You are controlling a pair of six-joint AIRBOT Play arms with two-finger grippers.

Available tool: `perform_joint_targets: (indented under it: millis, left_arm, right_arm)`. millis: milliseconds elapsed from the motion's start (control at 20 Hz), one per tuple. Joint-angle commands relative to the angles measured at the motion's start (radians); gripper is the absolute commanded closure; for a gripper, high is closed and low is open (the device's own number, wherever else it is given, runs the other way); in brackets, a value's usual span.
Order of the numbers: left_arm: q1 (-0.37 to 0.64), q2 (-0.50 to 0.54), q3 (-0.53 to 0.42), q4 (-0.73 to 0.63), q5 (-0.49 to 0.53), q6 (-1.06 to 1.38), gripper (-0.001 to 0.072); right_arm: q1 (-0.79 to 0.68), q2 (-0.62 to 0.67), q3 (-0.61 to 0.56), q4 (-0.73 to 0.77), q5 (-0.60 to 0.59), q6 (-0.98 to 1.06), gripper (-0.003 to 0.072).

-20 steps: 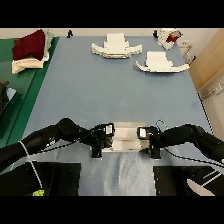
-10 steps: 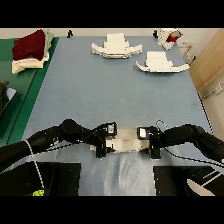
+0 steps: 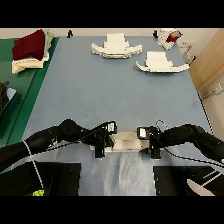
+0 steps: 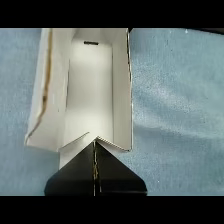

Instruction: Fold the box.

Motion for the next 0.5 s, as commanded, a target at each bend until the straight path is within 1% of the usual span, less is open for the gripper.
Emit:
perform_joint_targets:
  millis: [0,150,250,350,400,450]
  left_arm:
    - [0.021,0.077,0.000,0.198,-0.028,-0.303,0.0697]
    - [0.073,0.220,0.000,0.302,-0.126,-0.573,0.0697]
    - [0.123,0.324,0.000,0.390,-0.154,-0.801,0.0697]
    - [0.190,0.419,0.000,0.534,-0.156,-1.100,0.0697]
    - [0.235,0.457,0.000,0.618,-0.171,-1.283,0.0697]
    - [0.284,0.484,0.000,0.688,-0.212,-1.450,0.0697]
  right_arm:
    - [0.000,0.001,0.000,0.000,0.000,0.000,0.0197]
    - [0.000,0.001,0.000,0.000,0.001,0.000,0.0197]
    - [0.000,0.001,0.000,0.000,0.000,0.000,0.0197]
    - [0.000,0.001,0.000,0.000,0.000,0.000,0.0197]
    - [0.000,0.001,0.000,0.000,0.000,0.000,0.0197]
    - [0.000,0.001,0.000,0.000,0.000,0.000,0.0197]
